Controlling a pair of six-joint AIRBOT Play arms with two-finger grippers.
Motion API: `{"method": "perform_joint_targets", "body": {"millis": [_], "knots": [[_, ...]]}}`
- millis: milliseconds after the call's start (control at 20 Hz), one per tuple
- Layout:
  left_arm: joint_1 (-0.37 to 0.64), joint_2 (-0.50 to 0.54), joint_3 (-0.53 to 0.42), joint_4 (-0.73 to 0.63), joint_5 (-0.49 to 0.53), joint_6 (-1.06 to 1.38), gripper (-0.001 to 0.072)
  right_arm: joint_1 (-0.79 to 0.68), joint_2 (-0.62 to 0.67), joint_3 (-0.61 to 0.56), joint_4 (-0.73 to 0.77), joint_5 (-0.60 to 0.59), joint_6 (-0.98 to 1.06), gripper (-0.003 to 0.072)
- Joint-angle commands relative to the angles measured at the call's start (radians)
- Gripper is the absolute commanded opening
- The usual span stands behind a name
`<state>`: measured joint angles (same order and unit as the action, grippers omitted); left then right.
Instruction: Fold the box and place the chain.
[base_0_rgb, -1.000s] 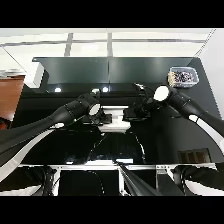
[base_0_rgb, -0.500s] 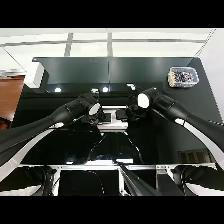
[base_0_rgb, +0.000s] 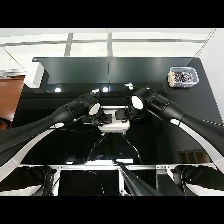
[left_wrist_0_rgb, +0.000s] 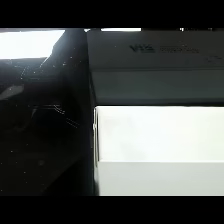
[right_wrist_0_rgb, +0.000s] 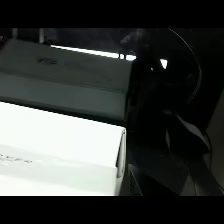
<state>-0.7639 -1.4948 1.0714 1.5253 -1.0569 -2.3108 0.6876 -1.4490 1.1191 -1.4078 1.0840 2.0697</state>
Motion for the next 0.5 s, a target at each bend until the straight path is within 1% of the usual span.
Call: {"method": "perform_joint_targets", "body": {"millis": [0, 200, 450], "knots": [[0.0, -0.001, 0.0, 0.003, -0.002, -0.001, 0.0026, 0.002, -0.001, 0.003, -0.011, 0.014, 0.01, 0.0391], [0.0, -0.001, 0.0, 0.003, -0.002, -0.001, 0.0026, -0.007, -0.009, 0.003, -0.011, 0.015, 0.032, 0.0391], [0.0, -0.001, 0.0, 0.003, -0.002, -0.001, 0.0026, -0.006, -0.064, 0.003, -0.01, 0.011, 0.031, 0.0389]]}}
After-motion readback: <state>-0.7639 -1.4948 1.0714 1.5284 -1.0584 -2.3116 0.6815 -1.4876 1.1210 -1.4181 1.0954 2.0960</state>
